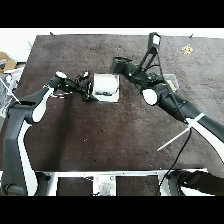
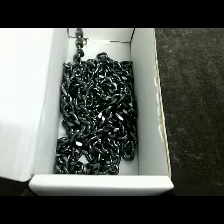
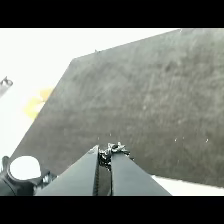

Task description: Fold the box and place the chain.

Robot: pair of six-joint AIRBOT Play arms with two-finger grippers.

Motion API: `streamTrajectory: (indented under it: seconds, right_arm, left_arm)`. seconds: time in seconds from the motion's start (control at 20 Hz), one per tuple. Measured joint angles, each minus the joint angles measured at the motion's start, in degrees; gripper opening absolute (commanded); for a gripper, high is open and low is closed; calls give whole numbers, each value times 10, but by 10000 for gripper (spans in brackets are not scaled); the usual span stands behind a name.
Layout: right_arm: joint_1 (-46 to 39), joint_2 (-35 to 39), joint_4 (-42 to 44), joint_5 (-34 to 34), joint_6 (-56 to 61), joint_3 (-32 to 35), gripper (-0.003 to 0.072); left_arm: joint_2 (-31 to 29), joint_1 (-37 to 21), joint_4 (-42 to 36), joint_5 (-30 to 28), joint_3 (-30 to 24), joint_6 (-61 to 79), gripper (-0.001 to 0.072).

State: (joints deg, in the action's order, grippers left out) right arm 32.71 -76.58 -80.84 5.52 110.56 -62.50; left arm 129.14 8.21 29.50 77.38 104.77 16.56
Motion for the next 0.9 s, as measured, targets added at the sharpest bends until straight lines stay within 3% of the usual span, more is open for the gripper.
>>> streamTrajectory:
  seconds: [0.15, 0.2, 0.25, 0.35, 0.55, 0.7, 0.9]
  right_arm:
    - [16, -37, -1, -2, 0, 0, 5]
    - [17, -52, -2, -7, 0, 0, 85]
    - [18, -67, -3, -11, 1, 0, 347]
    - [20, -92, -14, -23, 0, 0, 211]
    - [5, -102, -50, -53, -6, -8, 207]
    - [-26, -96, -62, -133, -71, -57, 206]
    - [-97, -102, 37, -264, -268, -152, 206]
  left_arm:
    - [0, 0, 0, 0, 0, 0, 351]
    - [0, 0, 0, 0, 0, 0, 352]
    - [0, 0, 0, 0, 0, 0, 352]
    - [0, 0, 0, 0, 0, 0, 352]
    - [0, 0, 0, 0, 0, 0, 351]
    - [0, 0, 0, 0, 0, 0, 351]
    - [0, 0, 0, 0, 0, 0, 352]
